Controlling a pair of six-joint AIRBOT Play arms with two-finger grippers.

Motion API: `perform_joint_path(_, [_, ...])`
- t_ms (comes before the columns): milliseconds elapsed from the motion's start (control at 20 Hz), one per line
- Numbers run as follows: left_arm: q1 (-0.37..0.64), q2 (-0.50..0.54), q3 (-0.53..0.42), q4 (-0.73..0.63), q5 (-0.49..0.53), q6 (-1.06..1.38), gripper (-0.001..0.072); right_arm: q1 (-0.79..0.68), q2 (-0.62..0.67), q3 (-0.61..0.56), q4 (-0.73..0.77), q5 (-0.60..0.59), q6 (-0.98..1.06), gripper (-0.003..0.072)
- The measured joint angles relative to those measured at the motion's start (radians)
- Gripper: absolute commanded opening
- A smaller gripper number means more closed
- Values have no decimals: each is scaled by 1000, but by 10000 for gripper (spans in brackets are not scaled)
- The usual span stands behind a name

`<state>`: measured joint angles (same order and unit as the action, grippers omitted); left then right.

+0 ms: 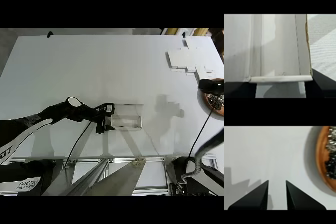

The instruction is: Fold the box and place the chain.

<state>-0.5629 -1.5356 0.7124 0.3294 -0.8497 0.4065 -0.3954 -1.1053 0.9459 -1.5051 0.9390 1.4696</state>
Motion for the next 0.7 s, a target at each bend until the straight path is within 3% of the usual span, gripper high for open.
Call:
perform_joint_path(250, [0, 0, 0, 0, 0, 0, 36, -182, -101, 3, 8, -105, 18, 213])
perform_joint_path(700, [0, 0, 0, 0, 0, 0, 36, -258, -200, 3, -22, -188, 22, 211])
